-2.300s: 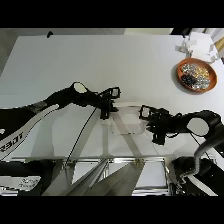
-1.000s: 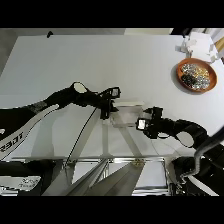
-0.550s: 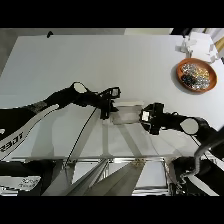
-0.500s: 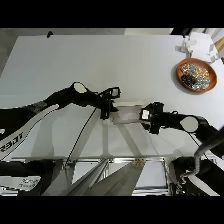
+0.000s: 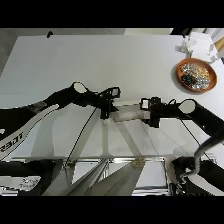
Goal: Fold the box and place the chain.
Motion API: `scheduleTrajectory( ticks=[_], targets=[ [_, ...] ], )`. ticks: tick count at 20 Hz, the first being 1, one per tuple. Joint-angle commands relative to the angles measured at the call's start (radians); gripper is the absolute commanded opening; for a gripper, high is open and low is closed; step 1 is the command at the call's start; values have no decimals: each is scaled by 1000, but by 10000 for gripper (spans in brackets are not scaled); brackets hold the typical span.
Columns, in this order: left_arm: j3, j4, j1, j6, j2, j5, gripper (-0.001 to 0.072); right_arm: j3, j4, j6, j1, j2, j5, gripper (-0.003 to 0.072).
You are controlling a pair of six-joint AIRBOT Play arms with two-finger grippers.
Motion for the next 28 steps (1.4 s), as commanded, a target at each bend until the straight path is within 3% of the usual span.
scheduleTrajectory(
  ticks=[1,7,16,19,27,28],
  targets=[
    [0,1,0,0,0,-1,11,12,72,-98,-42,-27,31,678],
    [0,1,0,0,1,0,11,12,184,-284,-66,-98,107,692],
    [0,1,0,0,0,-1,11,12,243,-394,-82,-187,127,685],
    [0,1,0,0,0,-1,11,12,263,-395,-82,-198,127,641],
    [0,1,0,0,0,-1,11,12,295,-448,-82,-229,124,626],
    [0,1,0,0,0,-1,11,12,296,-448,-82,-235,124,549]
  ],
)
